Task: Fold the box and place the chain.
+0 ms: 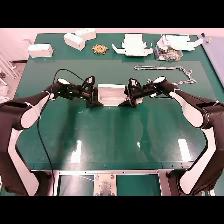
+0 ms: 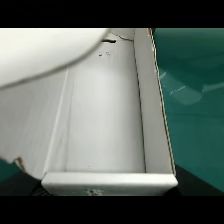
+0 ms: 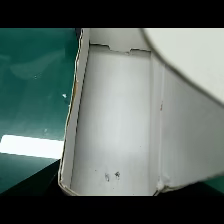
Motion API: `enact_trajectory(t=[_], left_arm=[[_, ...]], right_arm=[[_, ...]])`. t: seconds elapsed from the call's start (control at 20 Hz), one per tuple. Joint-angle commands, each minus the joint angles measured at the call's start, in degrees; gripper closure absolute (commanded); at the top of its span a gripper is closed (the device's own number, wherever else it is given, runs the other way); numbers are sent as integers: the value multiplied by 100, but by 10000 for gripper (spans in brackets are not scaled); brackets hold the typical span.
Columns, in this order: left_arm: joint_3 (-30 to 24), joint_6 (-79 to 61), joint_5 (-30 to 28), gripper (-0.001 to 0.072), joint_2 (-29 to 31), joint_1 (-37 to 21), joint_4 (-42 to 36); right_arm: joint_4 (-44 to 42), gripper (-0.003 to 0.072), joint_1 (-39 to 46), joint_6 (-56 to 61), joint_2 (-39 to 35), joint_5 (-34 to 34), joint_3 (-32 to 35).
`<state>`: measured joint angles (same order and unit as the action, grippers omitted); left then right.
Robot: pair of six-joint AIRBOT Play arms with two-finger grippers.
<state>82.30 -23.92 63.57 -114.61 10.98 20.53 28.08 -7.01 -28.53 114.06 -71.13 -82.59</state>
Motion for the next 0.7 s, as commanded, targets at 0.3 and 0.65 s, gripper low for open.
enact_trajectory(t=[0.3, 0.65], left_arm=[[0, -7, -13, 307, -4, -4, 2], [0, -7, -205, 307, -4, -4, 11]], right_arm=[[-107, 211, -28, 4, 2, -13, 7], [-240, 67, 162, 566, -101, -365, -15]])
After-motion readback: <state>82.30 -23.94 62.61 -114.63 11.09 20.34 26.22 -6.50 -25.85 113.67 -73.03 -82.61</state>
